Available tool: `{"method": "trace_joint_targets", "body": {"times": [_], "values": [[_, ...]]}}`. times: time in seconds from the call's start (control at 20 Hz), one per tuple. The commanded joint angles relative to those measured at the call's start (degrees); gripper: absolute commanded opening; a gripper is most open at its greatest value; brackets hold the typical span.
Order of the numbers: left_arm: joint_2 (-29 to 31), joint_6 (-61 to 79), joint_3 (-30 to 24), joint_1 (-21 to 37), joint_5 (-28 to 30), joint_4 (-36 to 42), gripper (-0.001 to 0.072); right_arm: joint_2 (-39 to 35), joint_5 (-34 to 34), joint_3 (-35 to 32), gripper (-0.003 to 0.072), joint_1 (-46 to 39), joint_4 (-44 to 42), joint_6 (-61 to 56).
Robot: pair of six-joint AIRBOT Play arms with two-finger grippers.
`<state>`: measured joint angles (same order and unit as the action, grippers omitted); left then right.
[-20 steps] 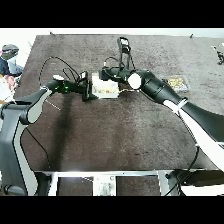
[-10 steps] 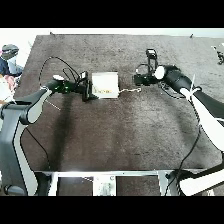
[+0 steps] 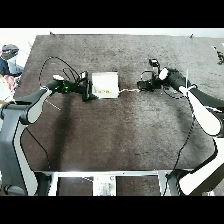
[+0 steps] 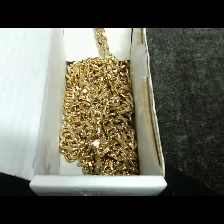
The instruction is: Fold the box and place the chain.
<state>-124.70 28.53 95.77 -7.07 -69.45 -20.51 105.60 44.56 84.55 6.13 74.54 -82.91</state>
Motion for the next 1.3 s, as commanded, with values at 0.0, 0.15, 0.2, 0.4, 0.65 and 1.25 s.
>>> {"method": "trace_joint_targets", "body": {"times": [0.0,0.15,0.2,0.4,0.65,1.25], "values": [[0.0,0.0,0.0,0.0,0.0,0.0,0.0276,1.9,0.3,0.2,0.0251,1.2,-2.4,3.3],[0.0,0.0,0.0,0.0,0.0,0.0,0.0276,2.0,0.5,0.5,0.0165,3.9,-2.4,6.6],[0.0,0.0,0.0,0.0,0.0,0.0,0.0275,1.9,1.4,0.9,0.0018,4.5,-2.3,7.1],[0.0,0.0,0.0,0.0,0.0,0.0,0.0276,-3.7,3.2,1.3,0.0013,5.9,-3.5,7.1],[0.0,0.0,0.0,0.0,0.0,0.0,0.0276,-16.4,-2.0,1.8,0.0013,13.3,-6.1,9.5],[0.0,0.0,0.0,0.0,0.0,0.0,0.0276,-13.9,-5.9,6.7,0.0015,22.3,-6.2,9.7]]}}
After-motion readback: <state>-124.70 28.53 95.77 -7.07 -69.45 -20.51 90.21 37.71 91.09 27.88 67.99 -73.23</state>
